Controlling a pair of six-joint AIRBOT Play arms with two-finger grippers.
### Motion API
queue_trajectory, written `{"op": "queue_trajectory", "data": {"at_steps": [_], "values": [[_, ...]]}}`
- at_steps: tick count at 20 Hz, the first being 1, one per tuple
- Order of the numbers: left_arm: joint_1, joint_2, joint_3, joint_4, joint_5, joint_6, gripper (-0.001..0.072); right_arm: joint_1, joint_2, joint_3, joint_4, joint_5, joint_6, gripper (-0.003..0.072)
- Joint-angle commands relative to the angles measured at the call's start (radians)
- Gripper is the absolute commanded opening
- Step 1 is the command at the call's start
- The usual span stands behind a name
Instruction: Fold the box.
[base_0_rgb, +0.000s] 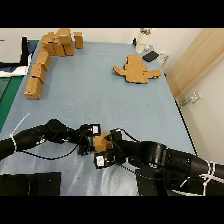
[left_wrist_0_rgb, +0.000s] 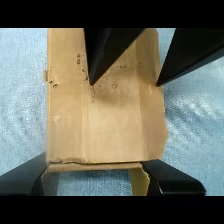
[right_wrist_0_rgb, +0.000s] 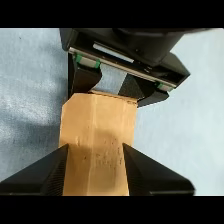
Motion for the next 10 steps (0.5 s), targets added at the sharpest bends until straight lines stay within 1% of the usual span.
{"op": "queue_trajectory", "data": {"at_steps": [1, 2, 3, 4, 5, 10], "values": [[0.0, 0.0, 0.0, 0.0, 0.0, 0.0, 0.0526, 0.042, -0.004, -0.001, -0.185, -0.035, 0.184, 0.0504], [0.0, 0.0, 0.0, 0.0, 0.0, 0.0, 0.0526, 0.042, -0.01, 0.0, -0.195, -0.038, 0.19, 0.0502], [0.0, 0.0, 0.0, 0.0, 0.0, 0.0, 0.0527, 0.042, -0.019, 0.0, -0.208, -0.04, 0.196, 0.0438], [0.0, 0.0, 0.0, 0.0, 0.0, 0.0, 0.0526, 0.042, -0.028, 0.0, -0.223, -0.039, 0.207, 0.0395], [0.0, 0.0, 0.0, 0.0, 0.0, 0.0, 0.0526, 0.042, -0.032, 0.001, -0.231, -0.036, 0.214, 0.0384], [0.0, 0.0, 0.0, 0.0, 0.0, 0.0, 0.0527, 0.045, 0.005, 0.009, -0.234, -0.04, 0.216, 0.0384]]}}
